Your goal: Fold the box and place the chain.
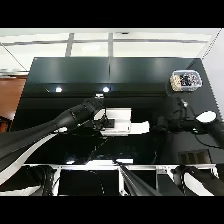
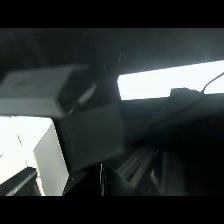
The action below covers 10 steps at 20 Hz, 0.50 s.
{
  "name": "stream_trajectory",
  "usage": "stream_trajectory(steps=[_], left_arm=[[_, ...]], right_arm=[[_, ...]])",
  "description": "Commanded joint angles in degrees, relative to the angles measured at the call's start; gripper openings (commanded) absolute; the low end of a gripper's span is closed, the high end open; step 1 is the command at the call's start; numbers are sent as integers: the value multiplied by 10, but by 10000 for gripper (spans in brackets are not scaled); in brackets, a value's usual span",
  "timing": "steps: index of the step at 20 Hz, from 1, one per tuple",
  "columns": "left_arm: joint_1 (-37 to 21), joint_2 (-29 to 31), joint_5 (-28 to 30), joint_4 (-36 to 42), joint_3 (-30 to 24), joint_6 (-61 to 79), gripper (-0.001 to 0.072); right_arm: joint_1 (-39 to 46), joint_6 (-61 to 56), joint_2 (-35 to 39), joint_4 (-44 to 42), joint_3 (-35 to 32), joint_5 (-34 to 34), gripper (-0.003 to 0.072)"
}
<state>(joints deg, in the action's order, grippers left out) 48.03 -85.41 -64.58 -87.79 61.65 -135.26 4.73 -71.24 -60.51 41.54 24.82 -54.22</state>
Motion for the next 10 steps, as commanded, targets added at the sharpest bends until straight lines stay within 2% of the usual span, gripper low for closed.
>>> stream_trajectory(steps=[1,4,8,9,10], left_arm=[[0,0,0,0,0,0,26],[0,0,0,0,0,0,26],[0,0,0,0,0,0,26],[0,0,0,0,0,0,26],[0,0,0,0,0,0,26]], right_arm=[[-82,-7,-46,-74,-15,39,14],[-110,55,-55,-138,2,49,15],[-110,58,-55,-144,24,15,16],[-110,63,-55,-145,29,2,82],[-110,70,-55,-151,33,-8,232]])
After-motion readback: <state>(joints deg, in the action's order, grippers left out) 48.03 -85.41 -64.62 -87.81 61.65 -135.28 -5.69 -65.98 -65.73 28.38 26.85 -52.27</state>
